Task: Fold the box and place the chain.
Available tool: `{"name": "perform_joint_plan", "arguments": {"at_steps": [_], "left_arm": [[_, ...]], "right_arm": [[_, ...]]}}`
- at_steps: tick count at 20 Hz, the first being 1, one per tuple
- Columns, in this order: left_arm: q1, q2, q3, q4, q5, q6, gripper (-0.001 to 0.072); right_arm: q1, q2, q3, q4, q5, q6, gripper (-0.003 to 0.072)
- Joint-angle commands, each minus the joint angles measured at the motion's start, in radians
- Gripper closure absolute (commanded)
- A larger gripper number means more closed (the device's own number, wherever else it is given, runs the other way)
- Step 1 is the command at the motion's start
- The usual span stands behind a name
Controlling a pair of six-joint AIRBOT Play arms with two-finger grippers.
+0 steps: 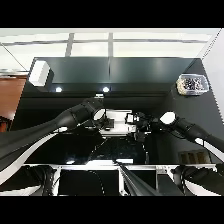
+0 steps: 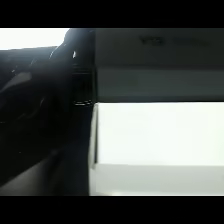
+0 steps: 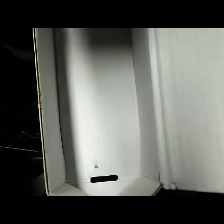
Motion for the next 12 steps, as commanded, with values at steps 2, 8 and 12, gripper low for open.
{"name": "perform_joint_plan", "arguments": {"at_steps": [2, 8, 12], "left_arm": [[-0.006, -0.012, 0.028, 0.002, -0.008, -0.03, 0.0308], [-0.006, -0.019, 0.032, -0.003, 0.004, -0.041, 0.0612], [-0.008, -0.019, 0.032, -0.004, 0.01, -0.041, 0.0678]], "right_arm": [[0.001, 0.0, 0.0, 0.0, 0.0, 0.0, 0.0388], [0.001, 0.0, 0.0, 0.001, -0.01, 0.01, 0.0388], [0.001, 0.0, 0.0, 0.003, -0.019, 0.017, 0.0388]]}}
